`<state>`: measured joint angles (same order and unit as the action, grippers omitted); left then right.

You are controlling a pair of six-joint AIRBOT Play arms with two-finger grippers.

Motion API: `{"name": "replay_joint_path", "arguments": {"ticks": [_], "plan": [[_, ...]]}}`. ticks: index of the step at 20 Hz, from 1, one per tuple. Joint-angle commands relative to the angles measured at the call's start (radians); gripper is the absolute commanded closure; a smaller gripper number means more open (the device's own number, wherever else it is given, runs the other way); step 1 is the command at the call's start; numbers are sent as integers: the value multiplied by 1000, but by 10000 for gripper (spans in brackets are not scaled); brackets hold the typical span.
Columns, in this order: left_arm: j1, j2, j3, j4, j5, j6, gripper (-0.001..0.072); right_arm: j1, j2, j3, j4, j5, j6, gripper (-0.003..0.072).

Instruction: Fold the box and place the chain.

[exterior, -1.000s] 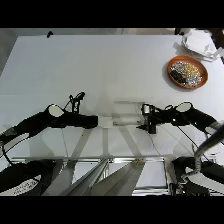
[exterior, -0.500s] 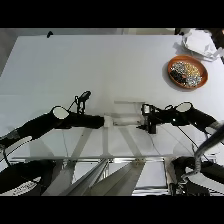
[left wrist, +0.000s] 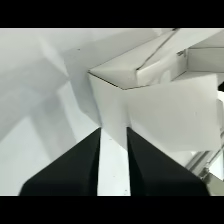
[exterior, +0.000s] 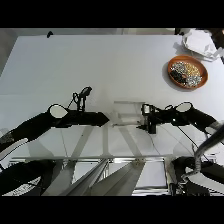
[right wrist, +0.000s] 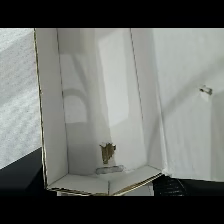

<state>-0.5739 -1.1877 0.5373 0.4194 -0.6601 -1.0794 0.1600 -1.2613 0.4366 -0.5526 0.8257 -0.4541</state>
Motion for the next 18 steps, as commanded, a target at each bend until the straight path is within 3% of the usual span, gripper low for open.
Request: {"name": "replay_joint_path", "arguments": {"ticks": [1, 4, 5, 6, 7, 12, 18], "plan": [[-25, 5, 25, -1, -6, 10, 481, 0, 0, 0, 0, 0, 0, 328], [-40, 5, 31, -3, -10, 36, 479, 0, 0, 0, 0, 0, 0, 328], [-45, 5, 31, -3, -10, 35, 409, 0, 0, 0, 0, 0, 0, 328], [-49, 5, 31, -6, -10, 35, 294, 0, 0, 0, 0, 1, 0, 328], [-54, 3, 34, -3, -8, 35, 276, 0, 0, 0, 0, 0, 0, 328], [-89, -80, 106, 43, 3, -64, 254, 0, 0, 0, 0, 0, 0, 328], [-128, -156, 229, 264, -14, -276, 255, 0, 0, 0, 0, 0, 0, 328]]}}
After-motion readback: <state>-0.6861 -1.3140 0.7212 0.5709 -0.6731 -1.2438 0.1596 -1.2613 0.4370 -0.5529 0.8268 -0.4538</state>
